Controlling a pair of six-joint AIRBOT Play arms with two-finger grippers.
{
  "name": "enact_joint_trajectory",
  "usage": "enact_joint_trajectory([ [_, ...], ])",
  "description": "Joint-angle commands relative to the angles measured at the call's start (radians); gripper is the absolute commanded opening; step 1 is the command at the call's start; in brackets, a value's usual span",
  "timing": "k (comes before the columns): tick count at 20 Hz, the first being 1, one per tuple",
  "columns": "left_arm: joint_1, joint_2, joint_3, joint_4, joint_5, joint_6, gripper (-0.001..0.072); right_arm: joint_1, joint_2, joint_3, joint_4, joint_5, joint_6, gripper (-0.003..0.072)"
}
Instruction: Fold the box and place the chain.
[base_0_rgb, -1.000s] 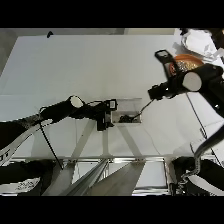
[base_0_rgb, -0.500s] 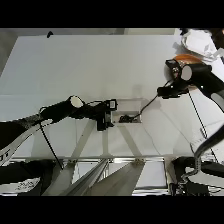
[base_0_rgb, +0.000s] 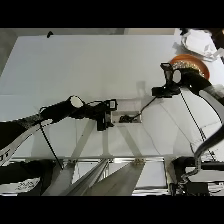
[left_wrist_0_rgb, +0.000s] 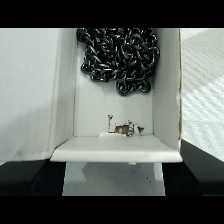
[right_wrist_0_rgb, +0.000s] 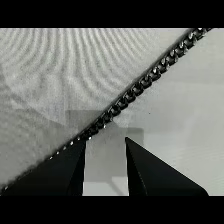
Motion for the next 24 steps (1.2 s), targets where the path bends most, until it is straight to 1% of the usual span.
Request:
enact_joint_trajectory([
  [1, -0.001, 0.001, 0.000, 0.000, 0.000, 0.000, 0.0333, 0.001, -0.031, 0.001, 0.010, -0.028, 0.004, 0.0267],
  [9, 0.000, 0.001, 0.000, 0.000, 0.000, 0.000, 0.0333, 0.001, -0.033, 0.022, 0.053, -0.032, 0.002, 0.0266],
  [12, 0.000, 0.001, 0.000, 0.000, 0.000, 0.000, 0.0333, 0.001, -0.034, 0.048, 0.060, -0.029, 0.002, 0.0227],
  [16, -0.001, 0.001, 0.000, 0.000, 0.000, 0.000, 0.0333, 0.001, -0.053, 0.049, 0.060, -0.005, 0.003, 0.0219],
  [18, -0.001, 0.001, 0.000, 0.000, 0.000, 0.000, 0.0333, 0.001, -0.064, 0.049, 0.062, -0.006, 0.002, 0.0145],
  [19, -0.001, 0.001, 0.000, 0.000, 0.000, 0.000, 0.0333, 0.001, -0.067, 0.049, 0.064, -0.007, 0.001, 0.0072],
  [20, 0.000, 0.001, 0.000, 0.000, 0.000, 0.000, 0.0333, 0.001, -0.067, 0.049, 0.064, -0.010, -0.006, 0.0019],
  [24, -0.001, 0.001, 0.000, 0.000, 0.000, 0.000, 0.0333, 0.001, -0.066, 0.056, 0.090, 0.014, -0.049, 0.0019],
])
